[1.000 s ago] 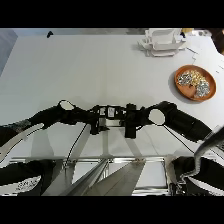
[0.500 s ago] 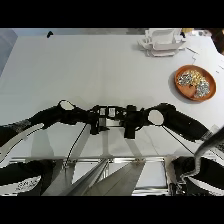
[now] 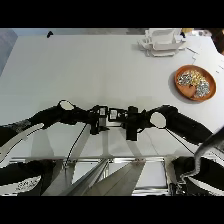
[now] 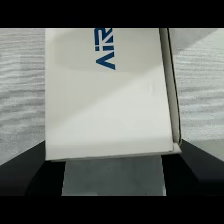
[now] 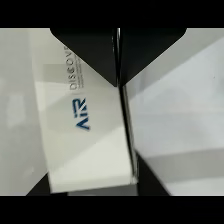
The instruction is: Fold the box and place the chain.
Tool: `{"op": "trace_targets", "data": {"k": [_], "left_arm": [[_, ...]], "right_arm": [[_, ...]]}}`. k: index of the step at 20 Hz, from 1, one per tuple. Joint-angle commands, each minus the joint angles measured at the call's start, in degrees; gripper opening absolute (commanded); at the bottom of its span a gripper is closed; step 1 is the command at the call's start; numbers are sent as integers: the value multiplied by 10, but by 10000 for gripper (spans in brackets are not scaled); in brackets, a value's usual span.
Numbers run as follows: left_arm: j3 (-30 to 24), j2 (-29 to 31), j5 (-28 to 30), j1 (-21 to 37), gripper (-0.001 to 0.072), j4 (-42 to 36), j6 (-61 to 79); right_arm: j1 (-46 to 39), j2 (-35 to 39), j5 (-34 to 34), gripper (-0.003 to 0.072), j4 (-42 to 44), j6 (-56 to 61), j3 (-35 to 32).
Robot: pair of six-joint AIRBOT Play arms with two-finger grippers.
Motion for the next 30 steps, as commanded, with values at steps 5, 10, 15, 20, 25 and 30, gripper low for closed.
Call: {"op": "trace_targets", "data": {"k": [5, 10, 15, 20, 25, 30], "left_arm": [[0, 0, 0, 0, 271, 1, 2], [0, 0, 0, 0, 271, 1, 2], [0, 0, 0, 0, 271, 1, 2], [0, 0, 0, 0, 271, 1, 2], [0, 0, 0, 0, 271, 1, 2], [0, 0, 0, 0, 271, 1, 2]], "right_arm": [[-15, 99, -53, 16, 4, 38, 2], [-222, 141, 187, 16, 3, 217, 2], [-416, 141, 207, 16, -18, 370, 1], [-438, 141, 211, 17, -138, 422, 1], [-438, 141, 210, 17, -138, 422, 1], [-438, 141, 210, 17, -138, 422, 1]]}}
